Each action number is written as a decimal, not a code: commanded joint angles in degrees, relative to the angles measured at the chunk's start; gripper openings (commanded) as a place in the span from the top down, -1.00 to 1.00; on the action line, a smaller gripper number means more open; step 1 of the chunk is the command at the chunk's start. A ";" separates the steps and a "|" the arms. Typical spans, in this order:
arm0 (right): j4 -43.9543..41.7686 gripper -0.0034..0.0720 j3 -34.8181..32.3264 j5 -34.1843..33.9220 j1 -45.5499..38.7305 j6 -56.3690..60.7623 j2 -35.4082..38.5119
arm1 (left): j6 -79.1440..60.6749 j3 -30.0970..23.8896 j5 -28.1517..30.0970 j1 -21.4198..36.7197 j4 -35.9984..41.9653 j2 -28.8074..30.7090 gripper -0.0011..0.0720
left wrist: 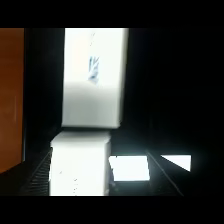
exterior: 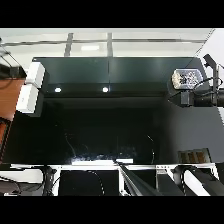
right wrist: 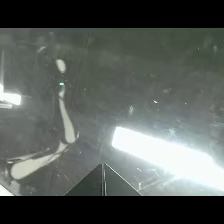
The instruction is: Fold the box and place the chain.
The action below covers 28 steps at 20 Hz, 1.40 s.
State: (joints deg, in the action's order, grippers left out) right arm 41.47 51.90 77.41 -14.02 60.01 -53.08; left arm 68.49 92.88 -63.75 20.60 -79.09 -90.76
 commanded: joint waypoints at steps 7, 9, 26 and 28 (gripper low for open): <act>6.67 0.87 -5.20 -11.15 2.56 -3.43 9.79 | 1.46 6.25 -16.59 -15.67 23.52 8.17 0.90; 8.41 0.86 -10.82 -20.94 3.06 -3.50 13.44 | 0.28 -7.17 -6.67 -21.94 22.25 16.44 0.90; 13.57 0.85 -18.16 -24.94 3.02 -3.45 13.88 | 0.92 -66.45 21.70 -27.10 19.78 54.64 0.89; 13.57 0.85 -18.16 -24.92 3.02 -3.45 13.88 | 0.92 -66.45 21.70 -27.10 19.78 54.64 0.89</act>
State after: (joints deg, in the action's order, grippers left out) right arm 55.02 33.76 52.51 -11.05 56.55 -39.24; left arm 69.38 27.11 -41.76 -6.57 -59.27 -36.53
